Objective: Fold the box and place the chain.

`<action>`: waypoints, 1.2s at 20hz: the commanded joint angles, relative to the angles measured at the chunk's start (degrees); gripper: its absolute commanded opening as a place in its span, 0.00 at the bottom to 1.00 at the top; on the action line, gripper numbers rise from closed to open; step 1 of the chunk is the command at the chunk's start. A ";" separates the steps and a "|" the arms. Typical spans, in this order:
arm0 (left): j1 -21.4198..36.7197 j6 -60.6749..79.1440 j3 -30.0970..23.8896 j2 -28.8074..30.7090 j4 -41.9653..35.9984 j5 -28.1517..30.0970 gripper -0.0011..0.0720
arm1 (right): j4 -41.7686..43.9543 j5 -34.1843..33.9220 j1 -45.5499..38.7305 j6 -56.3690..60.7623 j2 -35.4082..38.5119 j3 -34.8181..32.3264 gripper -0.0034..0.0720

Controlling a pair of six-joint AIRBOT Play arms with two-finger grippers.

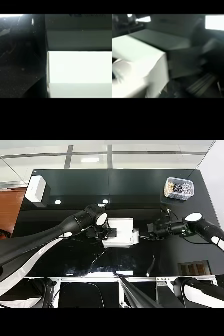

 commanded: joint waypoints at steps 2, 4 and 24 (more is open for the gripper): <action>0.04 0.02 0.04 -0.04 0.02 -0.02 0.05 | 0.83 6.71 3.30 -1.07 -0.61 6.14 0.86; 0.04 0.02 0.04 -0.04 0.02 -0.04 0.05 | 0.46 4.76 5.46 1.31 -0.61 6.75 0.85; 0.04 0.02 0.04 -0.04 0.04 -0.04 0.05 | -48.17 -4.50 34.29 52.02 -3.61 21.24 0.50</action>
